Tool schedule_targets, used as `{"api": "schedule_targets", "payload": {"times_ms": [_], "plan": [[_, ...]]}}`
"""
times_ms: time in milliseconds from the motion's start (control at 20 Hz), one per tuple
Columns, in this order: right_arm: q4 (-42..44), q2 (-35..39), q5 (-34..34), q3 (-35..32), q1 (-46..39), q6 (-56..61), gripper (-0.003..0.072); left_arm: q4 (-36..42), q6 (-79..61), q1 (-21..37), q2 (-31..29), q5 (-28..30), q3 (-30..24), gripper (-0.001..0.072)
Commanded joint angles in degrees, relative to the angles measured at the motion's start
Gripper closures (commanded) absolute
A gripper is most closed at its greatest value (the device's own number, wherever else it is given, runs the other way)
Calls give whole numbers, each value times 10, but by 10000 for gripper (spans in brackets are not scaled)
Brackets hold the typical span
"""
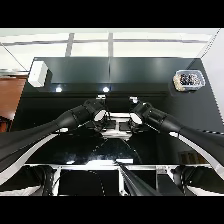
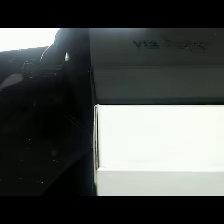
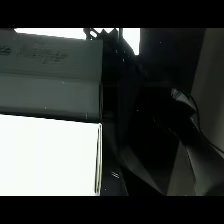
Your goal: Fold the box and place the chain.
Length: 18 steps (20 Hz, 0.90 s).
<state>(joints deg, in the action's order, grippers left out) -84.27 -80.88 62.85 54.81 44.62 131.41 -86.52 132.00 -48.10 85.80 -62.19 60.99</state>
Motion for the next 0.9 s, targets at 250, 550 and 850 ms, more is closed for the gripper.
{"api": "schedule_targets", "payload": {"times_ms": [250,550,850], "plan": [[17,0,-22,1,-7,3,662,2,2,0,0,2,0,679],[13,37,-7,1,-18,-34,333,2,2,0,0,2,0,679],[-89,241,76,1,-19,-125,332,2,2,0,0,2,0,679]]}}
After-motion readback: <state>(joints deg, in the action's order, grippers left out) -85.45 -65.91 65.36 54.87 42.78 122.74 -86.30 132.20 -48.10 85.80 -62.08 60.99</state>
